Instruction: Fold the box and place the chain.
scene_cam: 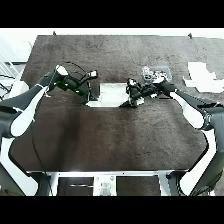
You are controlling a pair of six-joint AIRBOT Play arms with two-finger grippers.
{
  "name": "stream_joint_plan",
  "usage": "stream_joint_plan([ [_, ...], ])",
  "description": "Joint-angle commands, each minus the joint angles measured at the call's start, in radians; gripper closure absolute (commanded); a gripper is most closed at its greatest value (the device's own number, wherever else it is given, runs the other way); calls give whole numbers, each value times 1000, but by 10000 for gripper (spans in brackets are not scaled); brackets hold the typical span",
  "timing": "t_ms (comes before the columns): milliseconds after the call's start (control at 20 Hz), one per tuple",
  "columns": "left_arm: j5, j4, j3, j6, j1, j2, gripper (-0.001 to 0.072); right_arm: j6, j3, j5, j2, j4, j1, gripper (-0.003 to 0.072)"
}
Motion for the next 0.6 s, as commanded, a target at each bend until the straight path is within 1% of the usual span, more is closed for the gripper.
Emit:
stream_joint_plan([
  [0, -22, -15, 1, -84, 28, 51, 690, 1, 0, 0, 1, 0, 0, 99],
  [250, -19, -10, -8, -425, 87, 163, 693, 1, 0, 0, 1, 0, 0, 99],
  [350, -3, -9, -27, -647, 128, 191, 693, 1, 0, 0, 1, 0, 0, 99],
  [450, 26, -11, -82, -792, 166, 234, 693, 1, 0, 0, 1, 0, 0, 99],
  [550, 86, -6, -169, -864, 181, 294, 694, 1, 0, 0, 1, 0, 0, 99],
])
